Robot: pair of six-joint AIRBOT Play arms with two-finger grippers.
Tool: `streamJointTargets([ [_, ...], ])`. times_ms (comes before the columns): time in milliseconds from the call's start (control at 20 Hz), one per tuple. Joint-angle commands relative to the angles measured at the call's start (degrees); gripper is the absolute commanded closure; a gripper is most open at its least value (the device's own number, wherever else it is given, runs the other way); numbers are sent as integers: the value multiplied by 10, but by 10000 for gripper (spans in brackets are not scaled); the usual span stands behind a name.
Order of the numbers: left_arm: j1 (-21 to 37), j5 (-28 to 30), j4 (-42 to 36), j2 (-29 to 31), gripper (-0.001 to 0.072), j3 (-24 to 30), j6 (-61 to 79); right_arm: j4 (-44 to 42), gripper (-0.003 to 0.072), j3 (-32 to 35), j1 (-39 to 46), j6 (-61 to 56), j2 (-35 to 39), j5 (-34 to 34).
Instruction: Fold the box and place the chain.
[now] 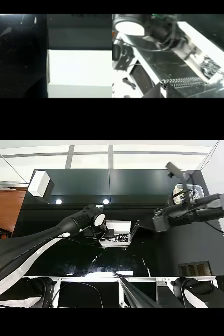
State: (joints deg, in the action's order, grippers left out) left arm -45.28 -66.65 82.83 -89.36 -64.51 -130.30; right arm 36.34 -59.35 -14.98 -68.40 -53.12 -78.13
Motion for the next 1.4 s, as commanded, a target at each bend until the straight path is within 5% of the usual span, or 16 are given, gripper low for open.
streamJointTargets([
  [0, 0, -1, 0, 0, 680, 0, 0, -11, 674, 1, -40, 9, -27, 36],
  [500, 0, -1, 0, 0, 680, 0, 0, 31, 672, 19, -32, 18, -115, 55],
  [1000, 0, 0, 0, 0, 680, 0, 0, 5, 672, -63, 93, 46, -110, -150],
  [1350, 0, -1, 0, 0, 680, 0, 0, -58, 674, -75, 53, 68, -118, -121],
])
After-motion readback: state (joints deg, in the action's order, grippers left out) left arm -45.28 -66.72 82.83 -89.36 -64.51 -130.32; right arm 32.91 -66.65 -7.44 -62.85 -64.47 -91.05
